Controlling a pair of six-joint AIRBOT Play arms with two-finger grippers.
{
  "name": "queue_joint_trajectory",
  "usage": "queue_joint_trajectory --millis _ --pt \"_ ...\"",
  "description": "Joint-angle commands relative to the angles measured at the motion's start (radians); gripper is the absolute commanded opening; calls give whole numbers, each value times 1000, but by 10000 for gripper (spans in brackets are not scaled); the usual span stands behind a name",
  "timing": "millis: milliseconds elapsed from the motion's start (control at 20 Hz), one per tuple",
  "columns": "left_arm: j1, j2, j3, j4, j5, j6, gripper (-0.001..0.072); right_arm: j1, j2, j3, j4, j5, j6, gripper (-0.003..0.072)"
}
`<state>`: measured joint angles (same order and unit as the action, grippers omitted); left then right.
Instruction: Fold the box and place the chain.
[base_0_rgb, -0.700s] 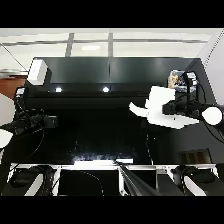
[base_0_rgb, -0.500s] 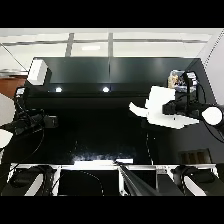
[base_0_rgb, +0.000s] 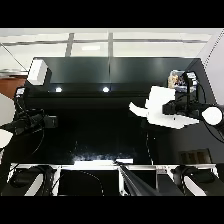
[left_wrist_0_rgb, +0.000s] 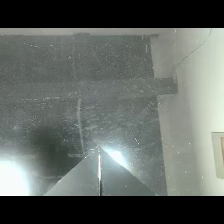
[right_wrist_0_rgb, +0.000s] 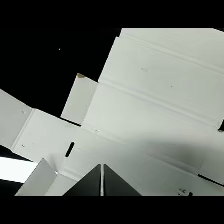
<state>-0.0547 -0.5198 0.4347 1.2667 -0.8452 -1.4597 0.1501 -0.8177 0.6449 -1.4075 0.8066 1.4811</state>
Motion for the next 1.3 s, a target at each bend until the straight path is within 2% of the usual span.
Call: queue_joint_trajectory --millis 0,150,350,400,450,500,550,600,700,800,950,1050,1100,1200,1250 --pt "0 -1 0 0 23 0 24 0 0 0 0 0 0 39" --pt "0 -1 0 -11 146 -1 24 0 0 0 3 -3 1 39" --pt "0 -8 0 -63 240 -1 25 0 0 0 39 -19 0 40" --pt "0 -13 0 -84 251 -1 26 0 0 0 52 -64 1 43" --pt "0 -16 0 -99 264 0 54 0 0 0 57 -99 11 256" --pt "0 -19 0 -97 267 0 273 0 0 0 55 -115 27 717" --pt "0 -24 0 -97 271 0 593 -1 -2 0 34 -124 36 699" --pt "0 -30 0 -98 269 -1 706 -11 -2 1 -5 -121 64 699" --pt "-2 -33 0 -101 254 0 706 -104 -3 7 -140 -100 205 698" --pt "-2 -34 0 -102 237 0 705 -319 -9 19 -254 -89 311 698" --pt "-3 -36 0 -103 206 0 705 -757 -41 40 -188 -105 310 698" --pt "-3 -36 0 -103 204 0 705 -999 -95 48 -29 -62 241 698" --pt "-3 -36 0 -103 209 0 705 -1093 -143 58 126 -14 87 698" --pt "-2 -36 0 -103 211 0 704 -1186 -284 103 463 146 -267 697" --pt "-2 -37 0 -103 212 0 705 -1196 -373 147 575 274 -394 697"
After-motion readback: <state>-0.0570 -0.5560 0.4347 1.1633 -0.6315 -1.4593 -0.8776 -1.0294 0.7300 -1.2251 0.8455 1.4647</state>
